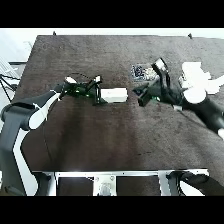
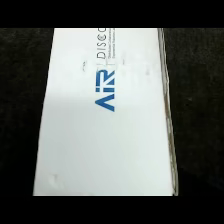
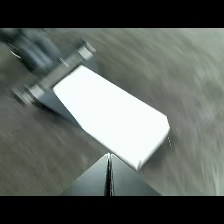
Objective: Fold the box and place the chain.
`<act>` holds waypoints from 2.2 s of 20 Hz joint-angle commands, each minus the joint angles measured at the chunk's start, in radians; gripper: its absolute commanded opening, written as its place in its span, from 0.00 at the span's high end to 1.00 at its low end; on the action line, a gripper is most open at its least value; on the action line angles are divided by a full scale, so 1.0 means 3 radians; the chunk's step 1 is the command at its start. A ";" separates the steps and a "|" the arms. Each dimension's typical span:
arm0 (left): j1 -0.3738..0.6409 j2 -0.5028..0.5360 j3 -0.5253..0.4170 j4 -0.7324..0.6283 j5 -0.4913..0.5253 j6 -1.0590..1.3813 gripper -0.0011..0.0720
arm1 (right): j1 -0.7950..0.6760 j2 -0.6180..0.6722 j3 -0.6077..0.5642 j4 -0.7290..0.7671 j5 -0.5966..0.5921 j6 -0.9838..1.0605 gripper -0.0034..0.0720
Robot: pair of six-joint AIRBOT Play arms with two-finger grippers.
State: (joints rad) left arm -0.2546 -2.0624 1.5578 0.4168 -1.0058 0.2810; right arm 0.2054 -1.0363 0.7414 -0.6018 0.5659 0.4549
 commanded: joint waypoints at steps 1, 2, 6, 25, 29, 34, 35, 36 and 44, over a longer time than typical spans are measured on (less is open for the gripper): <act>0.0009 0.0032 0.0025 0.0036 -0.0106 -0.0282 0.96 | 0.0004 0.0350 -0.0706 0.0083 -0.0577 0.0053 0.94; 0.0024 0.0094 0.0024 0.0099 -0.0072 -0.0455 0.96 | 0.0003 0.0352 -0.0759 0.0081 -0.0579 0.0052 0.94; 0.0225 0.0543 0.0011 -0.0022 -0.0116 -0.0843 0.96 | 0.0003 0.0356 -0.0772 0.0076 -0.0580 0.0055 0.94; 0.2213 0.1748 -0.1077 0.0638 0.2088 -0.2256 0.96 | 0.0003 0.0347 -0.0776 0.0238 -0.0581 0.0144 0.94; 0.2213 0.1405 -0.1174 0.0540 0.2425 -0.2332 0.96 | 0.0004 0.0347 -0.0778 0.0237 -0.0580 0.0144 0.94; 0.2213 0.1133 -0.1144 0.0415 0.2571 -0.2075 0.96 | 0.0003 0.0347 -0.0787 0.0235 -0.0581 0.0142 0.94; 0.2213 0.1108 -0.1146 0.0416 0.2637 -0.2041 0.96 | 0.0004 0.0347 -0.0800 0.0235 -0.0584 0.0142 0.94; 0.2213 0.1085 -0.1116 0.0416 0.2640 -0.2041 0.96 | 0.0003 0.0347 -0.0819 0.0235 -0.0585 0.0142 0.94; 0.2213 0.0740 -0.0601 0.0418 0.2201 -0.1859 0.96 | 0.0004 0.0347 -0.0868 0.0237 -0.0604 0.0142 0.94</act>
State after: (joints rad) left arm 0.4091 -1.7988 1.3190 0.5423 -0.2737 -0.3077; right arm 0.2058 -0.9314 0.4831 -0.5308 0.3851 0.4976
